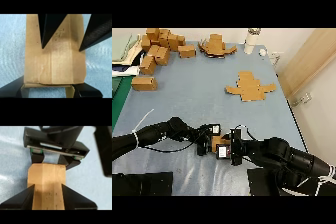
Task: Fold the box.
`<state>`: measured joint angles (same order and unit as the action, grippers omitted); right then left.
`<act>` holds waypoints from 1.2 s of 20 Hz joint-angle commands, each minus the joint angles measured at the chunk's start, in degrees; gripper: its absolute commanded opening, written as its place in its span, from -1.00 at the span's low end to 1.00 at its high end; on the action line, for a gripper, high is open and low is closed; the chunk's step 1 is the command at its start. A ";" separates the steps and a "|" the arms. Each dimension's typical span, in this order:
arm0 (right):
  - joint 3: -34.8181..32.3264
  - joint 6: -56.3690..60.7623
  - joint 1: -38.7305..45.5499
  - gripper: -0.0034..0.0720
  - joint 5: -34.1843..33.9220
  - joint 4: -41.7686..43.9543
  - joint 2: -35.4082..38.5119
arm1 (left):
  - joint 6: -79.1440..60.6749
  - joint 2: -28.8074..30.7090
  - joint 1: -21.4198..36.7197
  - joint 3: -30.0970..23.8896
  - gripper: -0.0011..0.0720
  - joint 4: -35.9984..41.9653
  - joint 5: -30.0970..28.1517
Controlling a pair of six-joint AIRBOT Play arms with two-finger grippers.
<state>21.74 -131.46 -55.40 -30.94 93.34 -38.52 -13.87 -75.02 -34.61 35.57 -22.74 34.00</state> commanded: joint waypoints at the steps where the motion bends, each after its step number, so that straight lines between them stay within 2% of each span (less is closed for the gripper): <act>1: -0.02 0.02 -0.07 0.46 0.07 -0.48 -2.10 | 0.00 -0.04 -0.02 0.04 0.32 0.00 0.00; 6: -0.02 0.04 -0.09 0.46 -0.02 -1.09 -2.54 | 0.00 -0.04 -0.02 0.04 0.32 0.00 0.00; 11: 0.09 4.17 -0.83 0.41 0.02 -6.12 -2.43 | 0.00 -0.04 -0.02 0.04 0.32 0.00 0.00; 14: 0.09 16.44 -6.25 0.41 -0.72 -17.29 -1.33 | 0.00 -0.04 -0.02 0.04 0.32 0.00 0.00; 17: 0.09 29.99 -11.96 0.41 -4.28 -29.29 -1.33 | 0.00 -0.04 -0.02 0.04 0.32 0.00 0.00; 18: 0.07 32.00 -13.27 0.39 -5.11 -31.02 -1.42 | 0.00 -0.04 -0.02 0.04 0.32 0.00 0.00; 19: 0.07 32.76 -14.19 0.22 -5.75 -31.85 -1.42 | 0.00 -0.04 -0.02 0.04 0.32 0.00 0.00; 20: 0.09 33.07 -14.62 0.14 -6.01 -32.30 -1.42 | 0.00 -0.04 -0.02 0.04 0.32 0.00 0.00; 24: 0.09 33.07 -14.62 0.14 -5.97 -32.94 -1.42 | 0.00 -0.04 -0.02 0.04 0.32 0.00 0.00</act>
<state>21.78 -100.73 -69.19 -36.16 63.11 -39.99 -13.87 -75.02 -34.61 35.57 -22.72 34.00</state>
